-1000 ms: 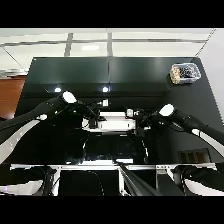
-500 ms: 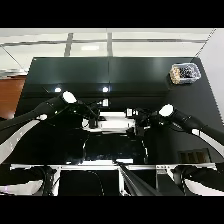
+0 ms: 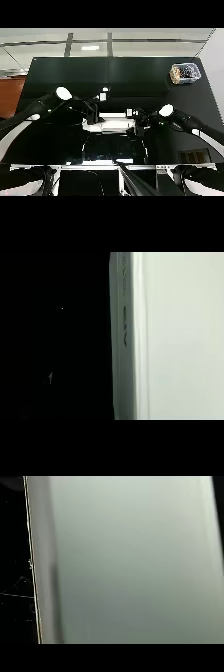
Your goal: Fold the box and place the chain.
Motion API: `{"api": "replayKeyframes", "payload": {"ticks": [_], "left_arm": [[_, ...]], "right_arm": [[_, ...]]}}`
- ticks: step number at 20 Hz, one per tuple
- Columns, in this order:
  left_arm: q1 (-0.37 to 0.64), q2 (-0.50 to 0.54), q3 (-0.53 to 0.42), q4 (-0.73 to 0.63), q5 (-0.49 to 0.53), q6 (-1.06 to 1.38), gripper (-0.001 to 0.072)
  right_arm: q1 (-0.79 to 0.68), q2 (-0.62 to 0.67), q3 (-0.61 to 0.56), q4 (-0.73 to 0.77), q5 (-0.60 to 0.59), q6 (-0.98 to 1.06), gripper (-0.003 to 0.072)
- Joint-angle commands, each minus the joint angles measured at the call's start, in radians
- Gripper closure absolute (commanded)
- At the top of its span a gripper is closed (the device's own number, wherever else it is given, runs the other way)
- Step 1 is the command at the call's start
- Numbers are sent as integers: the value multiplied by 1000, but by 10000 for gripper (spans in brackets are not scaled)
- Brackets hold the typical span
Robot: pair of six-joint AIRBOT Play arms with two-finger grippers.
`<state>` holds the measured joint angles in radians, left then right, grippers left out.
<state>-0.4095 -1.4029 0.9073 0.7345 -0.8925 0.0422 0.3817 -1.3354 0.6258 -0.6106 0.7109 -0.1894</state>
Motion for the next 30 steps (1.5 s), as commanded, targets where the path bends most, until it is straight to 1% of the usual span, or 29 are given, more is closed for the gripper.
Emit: {"api": "replayKeyframes", "payload": {"ticks": [1, 2, 3, 4, 5, 6, 7, 8, 9, 10, 12, 14, 15, 16, 17, 18, 20, 22, 24, 25, 26, 27, 28, 29, 30], "left_arm": [[49, 99, 8, 115, -50, -180, -1], [73, 130, 8, 154, -86, -266, 7], [98, 154, 8, 178, -139, -365, 48], [120, 169, 8, 184, -200, -457, 161], [141, 176, 8, 182, -276, -557, 479], [153, 175, 6, 176, -364, -585, 679], [154, 175, -4, 155, -438, -585, 683], [149, 175, -23, 106, -473, -585, 683], [142, 175, -53, 21, -478, -584, 684], [132, 174, -86, -71, -453, -566, 683], [124, 171, -158, -313, -347, -465, 683], [124, 153, -202, -532, -245, -344, 683], [119, 135, -206, -599, -193, -288, 683], [109, 114, -203, -625, -123, -267, 683], [100, 93, -192, -612, -59, -280, 683], [95, 67, -173, -565, 1, -311, 684], [80, 21, -124, -401, 82, -414, 684], [61, -25, -64, -187, 100, -555, 684], [37, -66, -8, 32, 89, -718, 684], [28, -80, 12, 98, 76, -763, 684], [20, -92, 26, 126, 64, -773, 684], [16, -99, 36, 126, 49, -772, 684], [16, -101, 45, 126, 33, -772, 684], [16, -101, 51, 126, 19, -772, 684], [18, -101, 60, 127, -3, -772, 684]], "right_arm": [[1, 0, 0, 0, 1, 1, 201], [1, 0, 0, 0, 1, 1, 217], [1, 0, 0, 0, 1, 1, 217], [1, 0, 0, 0, 1, 1, 217], [1, 0, 0, 0, 1, 1, 217], [1, 0, 0, 0, 1, 1, 217], [1, 0, 0, 0, 1, 1, 217], [1, 0, 0, 0, 1, 1, 217], [1, 0, 0, 0, 1, 1, 218], [1, 0, 0, 0, 1, 1, 218], [1, 0, 0, 0, 1, 1, 218], [1, 0, 0, 0, 1, 1, 218], [1, 0, 0, 0, 1, 1, 217], [1, 0, 0, 0, 1, 1, 218], [1, 0, 0, 0, 1, 1, 218], [1, 0, 0, 0, 1, 1, 218], [1, 0, 0, 0, 1, 1, 218], [1, 0, 0, 0, 2, 1, 219], [1, 0, 0, 0, 1, 1, 219], [1, 0, 0, 0, 2, 1, 219], [1, 0, 0, 0, 2, 1, 219], [1, 0, 0, 0, 2, 1, 282], [1, 0, 0, 0, 3, 1, 452], [1, 0, 0, 0, 3, 0, 495], [1, 0, 0, -2, 3, 1, 490]]}}
